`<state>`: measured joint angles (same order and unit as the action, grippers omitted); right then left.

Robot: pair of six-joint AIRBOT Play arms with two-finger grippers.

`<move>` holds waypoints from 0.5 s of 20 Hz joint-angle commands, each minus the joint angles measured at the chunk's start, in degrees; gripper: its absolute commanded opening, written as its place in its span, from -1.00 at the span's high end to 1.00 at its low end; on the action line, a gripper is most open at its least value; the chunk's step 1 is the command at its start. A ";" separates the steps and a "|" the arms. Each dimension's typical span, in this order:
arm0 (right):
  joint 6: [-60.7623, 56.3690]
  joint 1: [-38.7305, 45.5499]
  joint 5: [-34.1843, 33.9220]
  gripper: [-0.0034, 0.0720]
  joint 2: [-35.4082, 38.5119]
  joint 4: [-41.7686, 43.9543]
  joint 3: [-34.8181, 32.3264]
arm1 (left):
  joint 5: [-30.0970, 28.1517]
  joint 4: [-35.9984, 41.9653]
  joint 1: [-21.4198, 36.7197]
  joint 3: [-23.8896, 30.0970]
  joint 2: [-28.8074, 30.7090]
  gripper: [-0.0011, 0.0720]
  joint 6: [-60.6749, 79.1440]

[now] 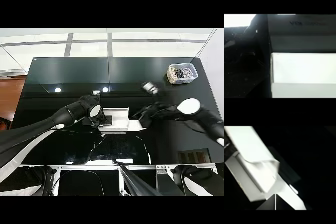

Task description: Fold the box and place the chain.

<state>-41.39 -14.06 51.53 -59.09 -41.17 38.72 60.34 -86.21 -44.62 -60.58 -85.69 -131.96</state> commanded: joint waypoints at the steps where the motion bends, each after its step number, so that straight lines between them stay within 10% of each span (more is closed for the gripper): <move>1: -28.26 13.53 9.25 0.88 5.66 -12.96 1.01 | 0.15 -0.24 0.02 -0.04 0.04 0.89 0.02; 5: -40.50 23.56 -0.81 0.87 1.97 -7.21 -9.51 | 0.15 -0.24 0.02 -0.04 0.04 0.89 0.02; 10: -27.78 14.69 0.76 0.88 -9.84 9.25 -11.45 | 0.15 -0.07 0.02 -0.04 0.04 0.89 0.02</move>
<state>-73.34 3.60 52.31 -63.68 -41.23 28.75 60.45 -86.48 -44.62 -60.55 -85.69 -131.94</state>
